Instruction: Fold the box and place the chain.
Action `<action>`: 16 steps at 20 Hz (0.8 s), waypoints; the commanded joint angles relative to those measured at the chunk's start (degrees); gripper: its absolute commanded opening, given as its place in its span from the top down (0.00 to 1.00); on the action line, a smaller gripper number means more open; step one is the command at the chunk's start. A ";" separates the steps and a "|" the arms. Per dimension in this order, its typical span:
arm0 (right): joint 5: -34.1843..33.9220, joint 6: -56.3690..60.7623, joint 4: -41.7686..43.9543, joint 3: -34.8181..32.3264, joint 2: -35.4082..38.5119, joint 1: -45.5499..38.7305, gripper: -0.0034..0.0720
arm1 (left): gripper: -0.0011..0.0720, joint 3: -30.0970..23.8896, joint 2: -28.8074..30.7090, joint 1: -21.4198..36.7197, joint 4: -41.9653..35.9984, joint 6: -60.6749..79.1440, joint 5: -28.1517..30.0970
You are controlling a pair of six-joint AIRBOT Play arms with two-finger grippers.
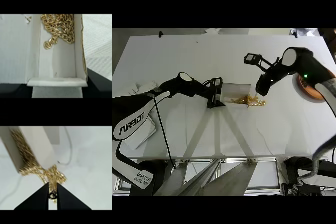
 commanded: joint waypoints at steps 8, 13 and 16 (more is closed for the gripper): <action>-2.25 -4.13 22.91 0.04 5.57 0.02 0.95 | 0.69 0.02 0.00 0.04 0.00 0.02 0.02; -2.51 -4.09 22.53 0.04 4.57 3.15 0.94 | 0.69 0.02 0.00 0.04 0.00 0.02 0.02; -2.82 -3.39 22.25 0.04 4.52 4.61 0.76 | 0.69 0.02 0.00 0.04 0.00 0.02 0.02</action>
